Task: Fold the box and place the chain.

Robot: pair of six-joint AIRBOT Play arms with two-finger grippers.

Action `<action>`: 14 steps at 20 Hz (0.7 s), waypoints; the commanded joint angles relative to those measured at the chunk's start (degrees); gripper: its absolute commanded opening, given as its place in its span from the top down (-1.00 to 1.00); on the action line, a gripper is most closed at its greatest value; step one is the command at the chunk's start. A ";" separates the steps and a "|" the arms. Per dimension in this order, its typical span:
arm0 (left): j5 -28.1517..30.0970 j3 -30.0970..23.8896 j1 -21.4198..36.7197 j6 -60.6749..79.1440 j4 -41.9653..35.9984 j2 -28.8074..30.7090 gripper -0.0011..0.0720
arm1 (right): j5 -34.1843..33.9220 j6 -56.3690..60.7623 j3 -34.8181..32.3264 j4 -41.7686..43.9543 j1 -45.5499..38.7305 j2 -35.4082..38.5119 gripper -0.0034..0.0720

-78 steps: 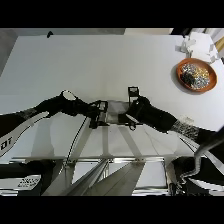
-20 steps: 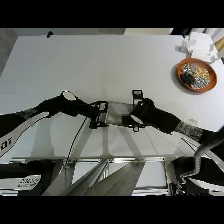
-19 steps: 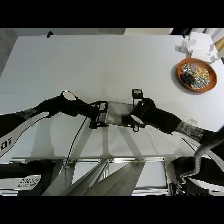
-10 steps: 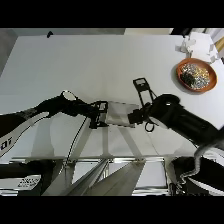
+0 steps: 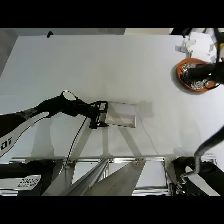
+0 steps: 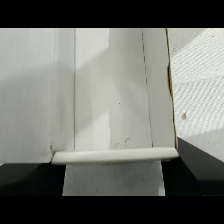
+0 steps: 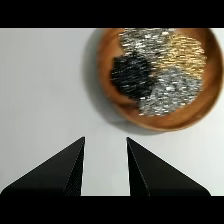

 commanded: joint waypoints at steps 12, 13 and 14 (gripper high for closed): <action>0.02 0.04 0.04 -0.02 0.00 0.00 0.22 | -13.51 -26.27 12.85 31.06 -25.79 -40.94 0.16; 0.00 0.04 0.04 -0.02 0.00 0.00 0.22 | -13.73 -26.29 12.85 30.93 -25.79 -41.48 0.16; 0.02 0.04 0.04 -0.02 0.00 0.00 0.22 | -13.81 -26.29 12.85 30.97 -25.77 -41.97 0.16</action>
